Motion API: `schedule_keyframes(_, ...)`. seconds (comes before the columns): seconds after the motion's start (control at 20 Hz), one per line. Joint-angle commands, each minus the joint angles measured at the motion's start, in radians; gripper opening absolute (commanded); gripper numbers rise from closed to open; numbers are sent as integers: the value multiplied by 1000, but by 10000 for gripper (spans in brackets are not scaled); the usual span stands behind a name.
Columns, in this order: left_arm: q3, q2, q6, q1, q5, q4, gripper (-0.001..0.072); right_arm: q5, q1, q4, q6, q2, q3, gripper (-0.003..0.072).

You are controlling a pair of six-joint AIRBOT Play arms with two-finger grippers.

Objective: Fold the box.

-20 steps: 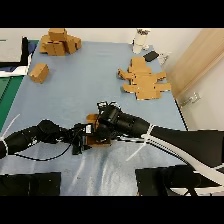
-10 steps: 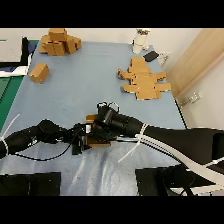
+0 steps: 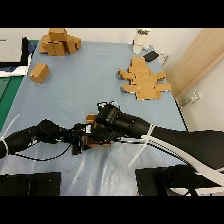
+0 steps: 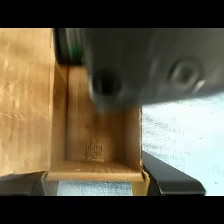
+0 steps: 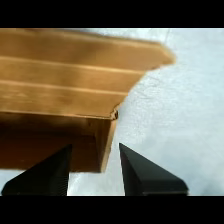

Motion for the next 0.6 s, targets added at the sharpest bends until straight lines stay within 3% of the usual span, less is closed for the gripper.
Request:
schedule_keyframes(0.0, 0, 0, -1, 0, 0, 0, 506, -34, -1, 2, 10, 97, 1, 449)
schedule_keyframes(0.1, 0, 0, -1, 0, 0, 0, 506, -69, -2, -6, 10, 167, 1, 407)
schedule_keyframes(0.2, 0, 0, -1, 0, 0, 0, 507, -196, -33, -66, 7, 212, -2, 217)
schedule_keyframes(0.25, 0, 0, -1, 0, 0, 0, 507, -230, -60, -111, -12, 228, -6, 44)
schedule_keyframes(0.3, 0, 0, -1, 0, 0, 0, 506, -218, -104, -136, -58, 243, -19, 3)
schedule_keyframes(0.4, 0, 0, -1, 0, 0, 0, 506, -108, -248, -92, -217, 250, -63, 3)
schedule_keyframes(0.5, 0, 0, -1, 1, 0, 0, 507, 77, -461, 64, -447, 222, -109, 3)
schedule_keyframes(0.55, 0, 0, -1, 1, 0, 0, 507, 169, -577, 212, -611, 183, -117, 3)
